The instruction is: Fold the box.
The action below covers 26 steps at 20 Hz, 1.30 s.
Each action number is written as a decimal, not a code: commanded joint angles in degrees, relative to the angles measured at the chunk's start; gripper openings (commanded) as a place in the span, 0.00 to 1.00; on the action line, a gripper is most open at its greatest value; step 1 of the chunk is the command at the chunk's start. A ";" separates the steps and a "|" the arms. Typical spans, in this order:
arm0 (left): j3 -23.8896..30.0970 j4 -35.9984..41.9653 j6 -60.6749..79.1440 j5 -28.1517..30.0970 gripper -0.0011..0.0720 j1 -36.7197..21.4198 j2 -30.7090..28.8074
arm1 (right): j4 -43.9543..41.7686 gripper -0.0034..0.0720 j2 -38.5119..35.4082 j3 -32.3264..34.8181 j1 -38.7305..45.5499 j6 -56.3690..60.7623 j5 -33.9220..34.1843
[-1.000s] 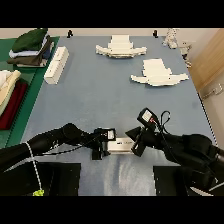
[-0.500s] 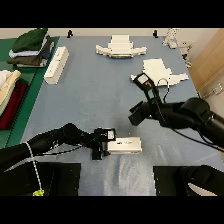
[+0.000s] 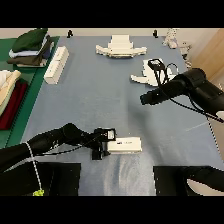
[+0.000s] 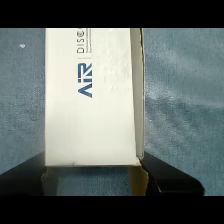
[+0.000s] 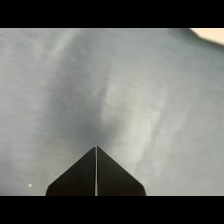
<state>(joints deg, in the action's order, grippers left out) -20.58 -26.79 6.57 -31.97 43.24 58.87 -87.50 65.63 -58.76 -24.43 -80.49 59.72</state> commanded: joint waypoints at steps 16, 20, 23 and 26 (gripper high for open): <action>-2.49 -0.26 -10.03 3.74 0.61 -7.17 -5.57 | 2.64 0.07 4.74 -1.16 3.85 4.11 9.79; -2.64 -8.57 -26.93 5.57 0.62 -27.19 -12.04 | 2.64 0.07 4.72 -1.16 3.85 4.11 9.79; -2.71 -21.97 -36.61 2.84 0.61 -46.27 -13.51 | 2.62 0.07 4.74 -1.16 3.85 4.11 9.79; -3.26 -24.48 -37.22 2.51 0.61 -62.55 -12.57 | 2.64 0.07 4.74 -1.16 3.85 4.11 9.79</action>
<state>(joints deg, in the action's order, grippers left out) -23.38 -45.12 -25.41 -29.04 -4.84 46.52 -84.86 70.32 -59.88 -20.60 -76.38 69.49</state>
